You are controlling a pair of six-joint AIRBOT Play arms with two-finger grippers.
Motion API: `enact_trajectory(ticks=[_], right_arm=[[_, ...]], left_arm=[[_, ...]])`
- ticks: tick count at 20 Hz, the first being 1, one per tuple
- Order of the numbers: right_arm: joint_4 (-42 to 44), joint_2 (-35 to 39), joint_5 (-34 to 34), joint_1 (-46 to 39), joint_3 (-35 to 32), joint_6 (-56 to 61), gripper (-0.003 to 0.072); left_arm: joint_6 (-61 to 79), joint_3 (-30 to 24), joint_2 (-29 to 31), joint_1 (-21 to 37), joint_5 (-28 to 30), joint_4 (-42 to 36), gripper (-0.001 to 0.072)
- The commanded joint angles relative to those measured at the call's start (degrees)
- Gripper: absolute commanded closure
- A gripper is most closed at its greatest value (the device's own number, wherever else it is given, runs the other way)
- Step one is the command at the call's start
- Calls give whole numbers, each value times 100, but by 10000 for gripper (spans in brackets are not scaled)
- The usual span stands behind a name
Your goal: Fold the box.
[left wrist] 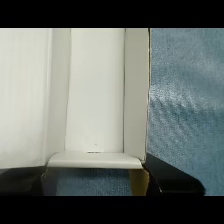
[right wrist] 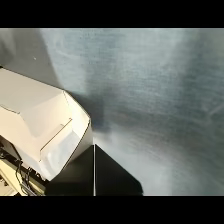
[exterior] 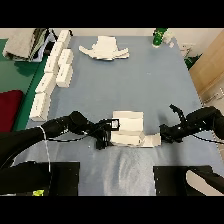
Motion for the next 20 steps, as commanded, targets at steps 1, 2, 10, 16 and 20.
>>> enact_trajectory(ticks=[1, 2, 10, 16, 20], right_arm=[[-17, -7, 199, 90, -4, 66, 686], [2, -7, 181, 103, -7, 63, 686], [382, 2, 92, 820, 37, 66, 685], [455, 13, -96, 857, 527, 232, 455], [485, 98, -192, 885, 566, 232, 287]], left_arm=[[2, 2, 0, 2, 2, 0, 190], [2, 2, 0, 2, 0, 0, 189], [2, 2, 0, 2, 2, 0, 189], [2, 2, 0, 2, 0, 0, 189], [2, 2, 0, 2, 2, 0, 189]])
